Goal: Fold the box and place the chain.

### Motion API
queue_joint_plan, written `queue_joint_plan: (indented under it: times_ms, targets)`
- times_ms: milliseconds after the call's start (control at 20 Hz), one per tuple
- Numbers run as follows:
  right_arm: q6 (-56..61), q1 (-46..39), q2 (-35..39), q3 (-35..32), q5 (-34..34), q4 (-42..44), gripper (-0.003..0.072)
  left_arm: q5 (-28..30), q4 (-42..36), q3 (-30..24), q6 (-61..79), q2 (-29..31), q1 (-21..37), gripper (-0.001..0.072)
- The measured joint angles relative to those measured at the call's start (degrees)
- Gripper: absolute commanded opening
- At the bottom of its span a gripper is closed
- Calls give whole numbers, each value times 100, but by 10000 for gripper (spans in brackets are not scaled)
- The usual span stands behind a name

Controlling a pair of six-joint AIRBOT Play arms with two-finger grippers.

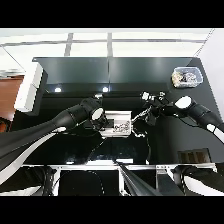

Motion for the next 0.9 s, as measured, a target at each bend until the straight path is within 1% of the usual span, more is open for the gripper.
queue_joint_plan:
  times_ms: [300, 800, 850, 900]
  targets:
    - [332, 46, -103, 11, 109, -354, 697, -2, 0, 0, -2, 0, 0, 30]
    - [813, 319, -223, 17, -190, -463, 694, -2, -2, 0, 0, 0, 0, 30]
    - [870, 330, -238, 17, -221, -466, 564, -2, -2, 0, 0, 0, 0, 30]
    - [955, 341, -251, 20, -264, -472, 463, -2, -2, 0, -2, 0, 0, 30]
